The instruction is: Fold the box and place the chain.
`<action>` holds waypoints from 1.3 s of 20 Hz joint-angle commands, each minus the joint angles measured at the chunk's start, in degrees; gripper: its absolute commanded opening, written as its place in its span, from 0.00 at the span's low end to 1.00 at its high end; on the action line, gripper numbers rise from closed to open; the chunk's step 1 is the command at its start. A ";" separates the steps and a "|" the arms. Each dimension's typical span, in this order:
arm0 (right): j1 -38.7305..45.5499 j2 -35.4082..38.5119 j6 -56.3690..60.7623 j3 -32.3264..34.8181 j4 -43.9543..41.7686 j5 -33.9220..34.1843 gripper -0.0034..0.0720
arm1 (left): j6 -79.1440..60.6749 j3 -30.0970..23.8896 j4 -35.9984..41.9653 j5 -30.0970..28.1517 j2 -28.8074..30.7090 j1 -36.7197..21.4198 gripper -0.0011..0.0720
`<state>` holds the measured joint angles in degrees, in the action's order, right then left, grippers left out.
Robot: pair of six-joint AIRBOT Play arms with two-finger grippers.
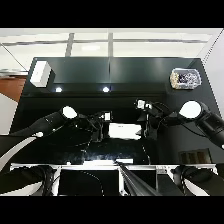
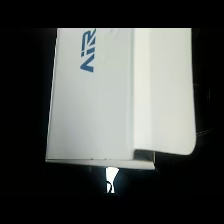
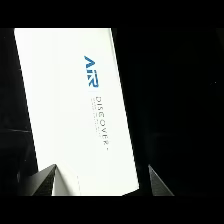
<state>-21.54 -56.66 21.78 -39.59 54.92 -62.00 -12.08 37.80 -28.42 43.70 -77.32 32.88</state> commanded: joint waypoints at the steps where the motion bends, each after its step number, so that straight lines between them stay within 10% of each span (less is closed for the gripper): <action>1: -0.52 -0.04 0.28 0.02 1.27 0.57 0.97 | -0.13 0.04 -0.02 0.00 -0.04 0.02 0.66; 2: -0.52 -0.02 0.28 0.02 1.25 0.50 0.97 | -0.13 0.04 -0.02 0.00 -0.04 0.02 0.66; 5: -0.57 -0.02 0.28 0.00 0.87 0.22 0.50 | -0.13 0.04 -0.02 0.00 -0.04 0.02 0.66; 26: -1.79 -0.02 2.45 0.02 -0.92 -0.94 0.31 | -0.13 0.04 -0.02 0.00 -0.04 0.02 0.66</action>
<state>-23.31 -56.66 23.77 -39.59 53.98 -62.96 -12.23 37.80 -28.45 43.75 -77.32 32.86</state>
